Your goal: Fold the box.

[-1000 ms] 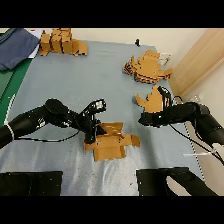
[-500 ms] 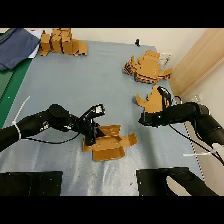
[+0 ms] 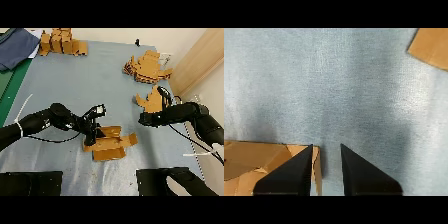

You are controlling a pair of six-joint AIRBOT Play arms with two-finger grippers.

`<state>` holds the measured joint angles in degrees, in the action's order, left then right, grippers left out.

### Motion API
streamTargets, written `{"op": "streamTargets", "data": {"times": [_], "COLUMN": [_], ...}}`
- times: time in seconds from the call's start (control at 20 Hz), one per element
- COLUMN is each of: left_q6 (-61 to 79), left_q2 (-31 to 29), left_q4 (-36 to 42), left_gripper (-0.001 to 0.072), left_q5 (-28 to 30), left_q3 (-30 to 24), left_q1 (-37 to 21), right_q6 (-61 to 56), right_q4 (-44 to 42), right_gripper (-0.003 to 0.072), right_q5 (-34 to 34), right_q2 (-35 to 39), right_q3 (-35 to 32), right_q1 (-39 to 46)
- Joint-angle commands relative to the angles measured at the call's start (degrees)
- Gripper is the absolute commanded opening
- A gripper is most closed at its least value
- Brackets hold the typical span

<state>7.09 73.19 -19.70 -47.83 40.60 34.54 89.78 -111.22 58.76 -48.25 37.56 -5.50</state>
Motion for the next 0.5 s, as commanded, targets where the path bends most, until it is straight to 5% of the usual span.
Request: {"op": "streamTargets", "data": {"times": [0.0,0.15,0.45], "left_q6": [-0.09,-3.17,-3.52], "left_q2": [0.02,0.0,1.38], "left_q4": [-0.07,0.07,0.44], "left_gripper": [0.0013,0.0013,0.0013], "left_q5": [-3.32,-11.54,-7.67], "left_q3": [1.29,3.21,3.26], "left_q1": [0.0,0.11,0.07], "right_q6": [-0.02,-0.02,-0.02], "right_q4": [0.0,0.02,0.02], "right_gripper": [0.0262,0.0262,0.0263], "right_q5": [-0.26,-0.26,-1.01], "right_q2": [-0.02,-0.02,-0.02], "right_q3": [-0.02,-0.02,-0.02], "right_q1": [0.0,0.0,0.0]}}
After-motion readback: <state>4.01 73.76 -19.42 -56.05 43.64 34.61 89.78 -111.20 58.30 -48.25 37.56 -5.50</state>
